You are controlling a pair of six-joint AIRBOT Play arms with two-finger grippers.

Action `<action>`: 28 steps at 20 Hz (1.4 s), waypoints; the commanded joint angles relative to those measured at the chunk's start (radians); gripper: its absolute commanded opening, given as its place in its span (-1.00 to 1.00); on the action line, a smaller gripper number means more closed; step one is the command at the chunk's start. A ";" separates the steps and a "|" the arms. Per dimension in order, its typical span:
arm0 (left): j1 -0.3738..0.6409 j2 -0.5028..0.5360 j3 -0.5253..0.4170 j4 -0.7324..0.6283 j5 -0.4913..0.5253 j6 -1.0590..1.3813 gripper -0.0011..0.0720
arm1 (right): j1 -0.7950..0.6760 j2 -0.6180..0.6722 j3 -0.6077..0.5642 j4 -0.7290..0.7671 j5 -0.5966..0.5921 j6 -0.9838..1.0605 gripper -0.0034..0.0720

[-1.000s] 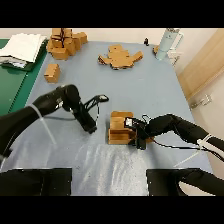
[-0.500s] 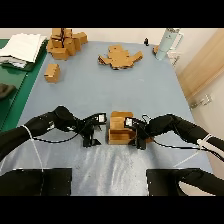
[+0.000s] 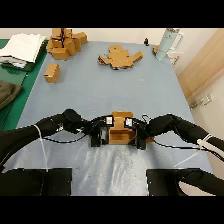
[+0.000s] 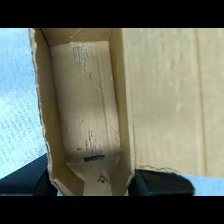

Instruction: Fold the box.

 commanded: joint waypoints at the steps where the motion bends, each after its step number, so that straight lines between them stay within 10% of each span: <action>1: -0.033 -0.025 0.016 0.025 -0.002 -0.023 0.91 | 0.000 0.000 0.000 0.000 0.000 0.001 0.45; 10: -0.075 -0.053 0.034 0.046 0.047 -0.099 0.91 | 0.000 0.000 0.000 0.000 0.000 0.001 0.45; 16: -0.080 -0.052 0.035 0.046 0.048 -0.161 0.29 | 0.000 0.000 0.000 0.000 0.000 0.001 0.45; 28: -0.080 -0.052 0.035 0.045 0.047 -0.160 0.30 | 0.000 0.000 0.000 0.001 0.000 0.001 0.45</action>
